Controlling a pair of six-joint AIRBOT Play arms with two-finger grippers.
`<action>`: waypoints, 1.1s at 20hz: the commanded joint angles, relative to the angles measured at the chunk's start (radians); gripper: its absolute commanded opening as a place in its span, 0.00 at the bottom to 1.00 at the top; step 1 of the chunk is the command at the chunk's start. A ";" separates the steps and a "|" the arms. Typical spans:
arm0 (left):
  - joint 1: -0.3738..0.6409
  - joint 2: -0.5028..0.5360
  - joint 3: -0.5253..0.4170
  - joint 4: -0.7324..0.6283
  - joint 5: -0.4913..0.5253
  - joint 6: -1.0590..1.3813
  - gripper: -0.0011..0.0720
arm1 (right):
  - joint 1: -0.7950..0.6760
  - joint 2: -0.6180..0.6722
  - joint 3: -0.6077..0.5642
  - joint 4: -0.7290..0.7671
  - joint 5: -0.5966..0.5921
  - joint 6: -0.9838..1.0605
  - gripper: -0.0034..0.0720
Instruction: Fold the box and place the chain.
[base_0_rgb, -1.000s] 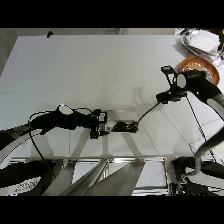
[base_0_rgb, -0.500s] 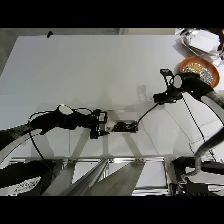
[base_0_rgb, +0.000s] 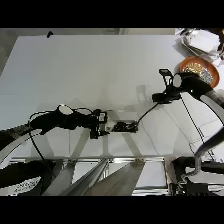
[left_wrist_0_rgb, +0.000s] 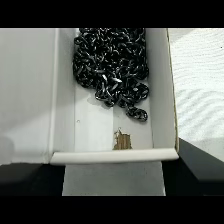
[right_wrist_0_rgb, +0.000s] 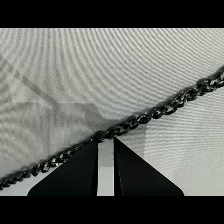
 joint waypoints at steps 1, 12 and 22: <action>0.000 0.000 0.000 0.000 0.000 0.000 0.37 | 0.000 0.053 0.001 0.005 0.000 -0.015 0.06; 0.000 0.000 0.000 0.000 0.000 0.000 0.37 | 0.001 0.179 0.001 0.207 0.026 -0.147 0.05; 0.000 0.000 0.000 0.000 0.000 0.000 0.37 | 0.001 0.816 0.001 0.387 0.199 -0.313 0.05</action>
